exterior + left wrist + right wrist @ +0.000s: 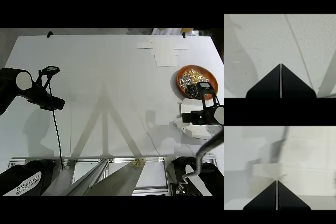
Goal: Fold the box and place the chain.
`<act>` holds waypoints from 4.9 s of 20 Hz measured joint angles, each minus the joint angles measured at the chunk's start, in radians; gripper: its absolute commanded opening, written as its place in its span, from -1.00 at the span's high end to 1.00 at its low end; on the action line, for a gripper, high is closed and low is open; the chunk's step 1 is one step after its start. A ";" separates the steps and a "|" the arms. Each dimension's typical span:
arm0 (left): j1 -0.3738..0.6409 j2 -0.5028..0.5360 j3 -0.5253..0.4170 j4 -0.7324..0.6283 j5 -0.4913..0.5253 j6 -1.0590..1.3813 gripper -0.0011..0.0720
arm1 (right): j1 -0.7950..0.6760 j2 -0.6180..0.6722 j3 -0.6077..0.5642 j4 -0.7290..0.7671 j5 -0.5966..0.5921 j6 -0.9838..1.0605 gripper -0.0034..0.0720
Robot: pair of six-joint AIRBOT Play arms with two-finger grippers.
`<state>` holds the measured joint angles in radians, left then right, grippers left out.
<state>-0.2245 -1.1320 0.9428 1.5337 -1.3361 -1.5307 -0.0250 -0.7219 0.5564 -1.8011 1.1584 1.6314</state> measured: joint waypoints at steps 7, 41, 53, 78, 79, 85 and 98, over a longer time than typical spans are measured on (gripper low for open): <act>0.000 0.000 0.000 0.000 0.000 0.000 0.94 | -0.069 -0.037 0.000 -0.375 -0.067 0.021 -0.37; 0.000 0.000 0.000 0.000 0.000 0.000 0.94 | 0.031 0.006 -0.040 0.057 -0.174 -0.058 0.89; 0.000 0.000 0.000 0.000 0.115 0.017 0.90 | 0.270 0.266 -0.254 0.297 -0.363 -0.059 0.89; -0.317 -0.484 0.000 -1.311 0.451 1.116 -0.43 | 0.283 0.272 -0.262 0.314 -0.372 -0.058 0.89; -0.320 -0.494 0.000 -1.321 0.449 1.126 -0.35 | 0.283 0.272 -0.262 0.314 -0.371 -0.058 0.89; -0.335 -0.536 0.000 -1.325 0.416 1.162 0.07 | 0.283 0.272 -0.262 0.314 -0.370 -0.058 0.89; -0.337 -0.542 0.047 -1.213 0.377 1.237 0.95 | 0.283 0.272 -0.262 0.319 -0.369 -0.058 0.88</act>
<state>-0.5613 -1.6745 0.9894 0.3210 -0.9588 -0.2935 0.2581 -0.4500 0.2939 -1.4818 0.7895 1.5730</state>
